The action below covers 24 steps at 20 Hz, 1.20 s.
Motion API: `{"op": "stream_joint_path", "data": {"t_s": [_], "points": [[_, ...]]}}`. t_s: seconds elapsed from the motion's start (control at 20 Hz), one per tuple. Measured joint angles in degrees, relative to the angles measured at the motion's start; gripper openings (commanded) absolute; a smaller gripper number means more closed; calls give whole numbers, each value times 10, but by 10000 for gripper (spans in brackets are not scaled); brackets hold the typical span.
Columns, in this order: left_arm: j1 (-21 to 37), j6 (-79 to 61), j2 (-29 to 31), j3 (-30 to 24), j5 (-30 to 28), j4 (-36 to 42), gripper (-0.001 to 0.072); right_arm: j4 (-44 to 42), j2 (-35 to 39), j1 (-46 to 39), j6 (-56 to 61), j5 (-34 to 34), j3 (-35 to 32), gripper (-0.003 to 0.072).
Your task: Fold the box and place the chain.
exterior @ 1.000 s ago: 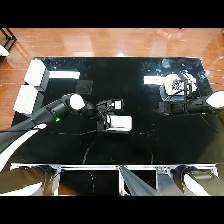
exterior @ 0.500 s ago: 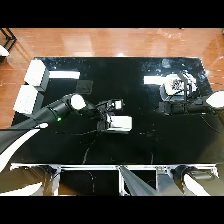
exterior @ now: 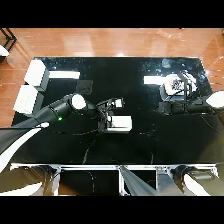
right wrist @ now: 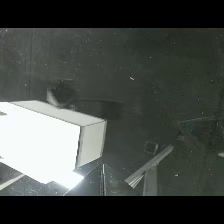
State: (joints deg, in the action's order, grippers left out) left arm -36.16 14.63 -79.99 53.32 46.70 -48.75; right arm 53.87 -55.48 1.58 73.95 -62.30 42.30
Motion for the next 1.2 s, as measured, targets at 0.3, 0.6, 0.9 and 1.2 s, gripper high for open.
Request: {"op": "stream_joint_path", "data": {"t_s": [0.3, 0.6, 0.9, 1.2], "points": [[8, 40, 13, 0, 7, -5, 330, 0, 0, 0, 0, 0, 0, 20], [74, 132, 63, 0, 60, -35, 330, 0, 0, 0, 0, 0, 0, 20], [210, 318, 115, 0, 201, -162, 331, 0, 0, 0, 0, 0, 0, 20], [373, 418, 205, -34, 305, -224, 359, 0, 0, 0, 0, 0, 0, 20]]}}
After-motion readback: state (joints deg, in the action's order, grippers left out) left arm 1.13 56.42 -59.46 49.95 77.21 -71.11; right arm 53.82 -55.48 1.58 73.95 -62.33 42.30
